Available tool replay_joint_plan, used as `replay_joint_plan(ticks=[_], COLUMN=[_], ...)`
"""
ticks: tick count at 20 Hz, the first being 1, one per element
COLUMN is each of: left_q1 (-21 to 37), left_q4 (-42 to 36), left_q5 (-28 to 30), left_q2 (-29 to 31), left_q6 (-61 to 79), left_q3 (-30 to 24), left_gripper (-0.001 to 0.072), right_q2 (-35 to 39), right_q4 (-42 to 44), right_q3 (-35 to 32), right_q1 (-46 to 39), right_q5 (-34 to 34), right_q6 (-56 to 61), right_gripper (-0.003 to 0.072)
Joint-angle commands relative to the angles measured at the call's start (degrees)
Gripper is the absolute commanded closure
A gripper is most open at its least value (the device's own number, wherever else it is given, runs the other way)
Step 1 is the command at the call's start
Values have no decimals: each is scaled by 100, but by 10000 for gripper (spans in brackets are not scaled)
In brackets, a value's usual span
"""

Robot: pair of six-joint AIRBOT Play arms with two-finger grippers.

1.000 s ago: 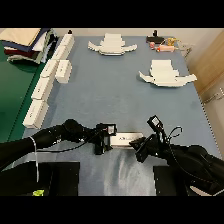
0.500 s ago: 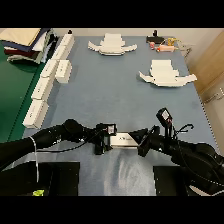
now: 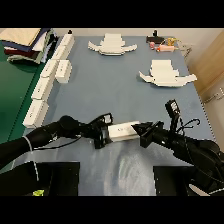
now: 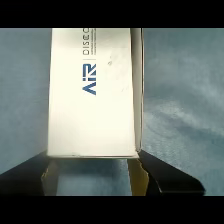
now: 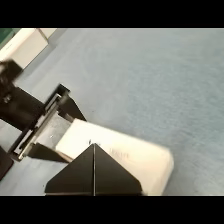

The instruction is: Fold the box.

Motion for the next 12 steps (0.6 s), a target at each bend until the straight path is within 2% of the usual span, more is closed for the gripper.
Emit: replay_joint_plan(ticks=[1, 4, 6, 9, 12], left_q1=[872, 2151, 3088, 4240, 4883], left_q4=[831, 2583, 3351, 3560, 3560], left_q5=[2, -7, -15, -44, -33], left_q2=[566, 1073, 1176, 1172, 1036], left_q6=[-1523, -3217, -4118, -4590, -4671], left_q3=[39, 48, 50, 94, 306], left_gripper=[183, 182, 183, 182, 182], right_q2=[7, 7, 4, 4, 4], right_q4=[-2, -2, -4, -4, -9], right_q3=[20, 20, 20, 20, 20], right_q1=[-144, -221, -221, -221, -221], right_q5=[118, 293, 369, 369, 374], right_q6=[332, 391, 391, 391, 389], right_gripper=[682, 683, 683, 683, 683])
